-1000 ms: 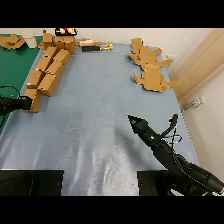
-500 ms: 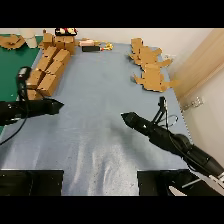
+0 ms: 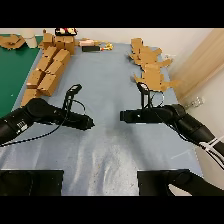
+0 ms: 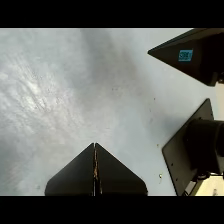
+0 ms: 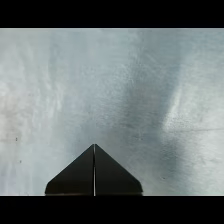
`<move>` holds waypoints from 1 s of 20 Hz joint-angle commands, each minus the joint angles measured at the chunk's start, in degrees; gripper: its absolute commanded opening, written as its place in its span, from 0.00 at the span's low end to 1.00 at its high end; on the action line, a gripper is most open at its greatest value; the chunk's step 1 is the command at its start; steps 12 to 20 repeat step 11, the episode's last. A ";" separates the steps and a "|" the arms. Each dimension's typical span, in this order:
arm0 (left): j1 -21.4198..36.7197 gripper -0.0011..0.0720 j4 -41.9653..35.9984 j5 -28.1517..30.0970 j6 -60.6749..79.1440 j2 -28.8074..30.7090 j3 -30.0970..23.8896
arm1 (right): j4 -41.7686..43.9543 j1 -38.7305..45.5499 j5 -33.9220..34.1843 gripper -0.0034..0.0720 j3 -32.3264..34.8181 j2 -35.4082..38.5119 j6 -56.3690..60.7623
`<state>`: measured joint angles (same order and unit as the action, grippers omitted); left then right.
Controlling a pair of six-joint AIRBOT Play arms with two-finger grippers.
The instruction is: Fold the box.
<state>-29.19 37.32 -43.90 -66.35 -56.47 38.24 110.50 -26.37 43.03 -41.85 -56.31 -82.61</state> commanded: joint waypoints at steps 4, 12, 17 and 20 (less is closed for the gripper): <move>-2.23 0.03 -0.04 0.42 -2.19 -2.05 0.74 | 0.02 0.26 4.50 0.05 -1.64 -1.84 -1.88; -2.23 0.03 -0.04 0.42 -2.19 -2.10 0.74 | 0.02 0.26 4.50 0.05 -1.64 -1.84 -1.88; -2.23 0.03 -0.04 0.42 -2.19 -2.10 0.74 | 0.02 0.26 4.50 0.05 -1.64 -1.84 -1.88; -2.23 0.03 -0.04 0.42 -2.19 -2.10 0.74 | 0.02 0.26 4.50 0.05 -1.64 -1.84 -1.88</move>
